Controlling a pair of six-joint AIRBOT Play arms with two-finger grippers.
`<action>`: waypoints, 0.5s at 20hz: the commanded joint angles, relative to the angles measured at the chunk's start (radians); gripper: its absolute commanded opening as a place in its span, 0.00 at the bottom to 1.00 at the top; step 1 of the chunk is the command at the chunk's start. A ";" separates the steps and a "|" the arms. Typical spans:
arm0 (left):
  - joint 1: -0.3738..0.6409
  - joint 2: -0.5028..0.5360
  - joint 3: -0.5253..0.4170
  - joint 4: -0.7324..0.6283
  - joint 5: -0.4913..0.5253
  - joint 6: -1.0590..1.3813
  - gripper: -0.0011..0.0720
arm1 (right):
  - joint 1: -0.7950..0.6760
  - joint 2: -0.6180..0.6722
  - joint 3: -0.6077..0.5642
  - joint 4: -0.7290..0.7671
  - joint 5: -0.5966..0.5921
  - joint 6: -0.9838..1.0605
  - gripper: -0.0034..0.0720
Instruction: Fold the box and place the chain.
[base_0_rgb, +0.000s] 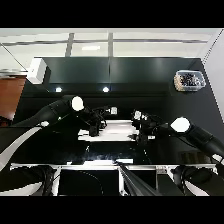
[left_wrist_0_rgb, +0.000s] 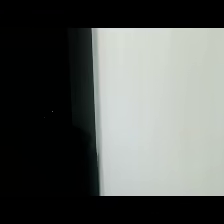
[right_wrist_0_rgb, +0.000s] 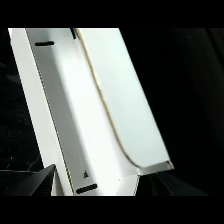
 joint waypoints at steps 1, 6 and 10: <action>0.000 0.000 0.000 0.000 0.000 0.000 0.05 | -0.002 -0.020 0.000 0.023 0.030 -0.050 0.98; 0.000 0.000 0.000 0.000 0.000 0.000 0.05 | 0.029 -0.040 -0.005 0.033 0.049 -0.136 0.98; 0.000 0.000 0.000 0.000 0.000 0.000 0.05 | 0.044 -0.059 -0.005 0.024 0.047 -0.174 0.98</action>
